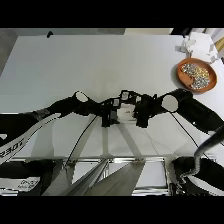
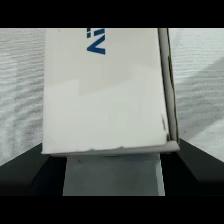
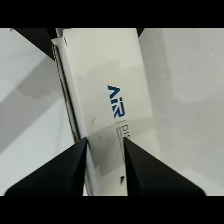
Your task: Fold the box and place the chain.
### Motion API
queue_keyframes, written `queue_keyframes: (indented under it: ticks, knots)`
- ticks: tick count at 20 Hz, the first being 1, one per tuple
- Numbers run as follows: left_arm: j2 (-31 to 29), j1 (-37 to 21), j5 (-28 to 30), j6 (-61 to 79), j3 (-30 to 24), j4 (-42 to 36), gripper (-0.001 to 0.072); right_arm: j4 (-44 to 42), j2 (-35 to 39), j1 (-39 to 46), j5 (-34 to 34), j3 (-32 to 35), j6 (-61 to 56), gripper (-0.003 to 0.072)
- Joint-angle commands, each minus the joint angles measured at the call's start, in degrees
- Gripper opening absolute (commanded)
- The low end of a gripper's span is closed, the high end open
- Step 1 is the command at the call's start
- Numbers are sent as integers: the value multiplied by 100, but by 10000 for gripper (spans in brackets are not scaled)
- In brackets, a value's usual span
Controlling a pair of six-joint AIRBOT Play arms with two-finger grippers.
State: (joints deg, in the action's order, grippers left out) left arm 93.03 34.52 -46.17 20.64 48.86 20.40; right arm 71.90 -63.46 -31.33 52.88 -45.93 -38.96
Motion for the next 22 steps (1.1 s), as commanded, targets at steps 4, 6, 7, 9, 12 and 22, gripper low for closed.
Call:
queue_keyframes:
  ticks: [4,6,7,9,12,22]
  knots:
    - [-2,-2,50,-13,0,-22,133,-907,535,254,-107,4,385,324]
    - [-2,-2,50,-13,0,-22,133,-1027,546,385,-70,17,520,316]
    - [-2,-2,50,-13,0,-22,133,-1025,546,424,-96,66,608,316]
    - [-2,-2,50,-13,0,-22,133,-1027,546,492,-129,197,885,315]
    - [-2,-2,50,-13,0,-22,133,-1082,546,503,33,256,1213,316]
    - [-2,-2,48,-13,0,-22,133,-852,155,503,-195,256,1486,275]
